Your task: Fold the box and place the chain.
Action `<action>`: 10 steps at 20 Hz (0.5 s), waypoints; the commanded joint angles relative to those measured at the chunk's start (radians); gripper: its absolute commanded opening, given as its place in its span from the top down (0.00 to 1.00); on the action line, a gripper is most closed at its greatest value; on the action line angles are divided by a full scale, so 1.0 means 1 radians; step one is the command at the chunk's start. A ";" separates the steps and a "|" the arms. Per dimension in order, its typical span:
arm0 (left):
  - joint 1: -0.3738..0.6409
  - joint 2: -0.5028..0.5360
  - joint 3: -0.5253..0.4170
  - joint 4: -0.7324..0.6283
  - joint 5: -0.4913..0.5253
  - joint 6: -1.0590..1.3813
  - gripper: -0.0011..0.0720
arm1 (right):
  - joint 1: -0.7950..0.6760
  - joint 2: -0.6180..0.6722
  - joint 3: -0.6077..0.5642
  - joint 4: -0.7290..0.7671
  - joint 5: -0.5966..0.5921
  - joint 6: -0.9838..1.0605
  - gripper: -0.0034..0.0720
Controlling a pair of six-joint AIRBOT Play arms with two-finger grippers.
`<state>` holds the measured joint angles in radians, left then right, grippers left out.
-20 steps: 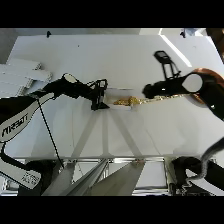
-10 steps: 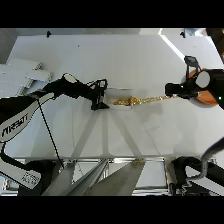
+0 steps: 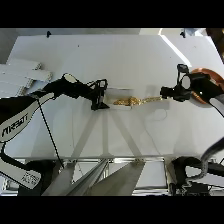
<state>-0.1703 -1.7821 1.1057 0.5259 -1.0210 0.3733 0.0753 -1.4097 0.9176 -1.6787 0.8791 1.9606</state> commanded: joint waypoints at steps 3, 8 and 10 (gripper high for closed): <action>0.000 0.001 0.000 0.000 0.000 0.000 0.51 | 0.003 -0.072 0.000 -0.009 -0.053 0.027 0.47; 0.000 0.001 0.000 0.000 0.000 0.000 0.51 | 0.006 -0.082 0.000 -0.008 -0.062 0.021 0.94; 0.000 0.001 0.000 0.000 0.000 0.000 0.51 | 0.027 -0.078 0.000 -0.008 -0.061 0.001 0.94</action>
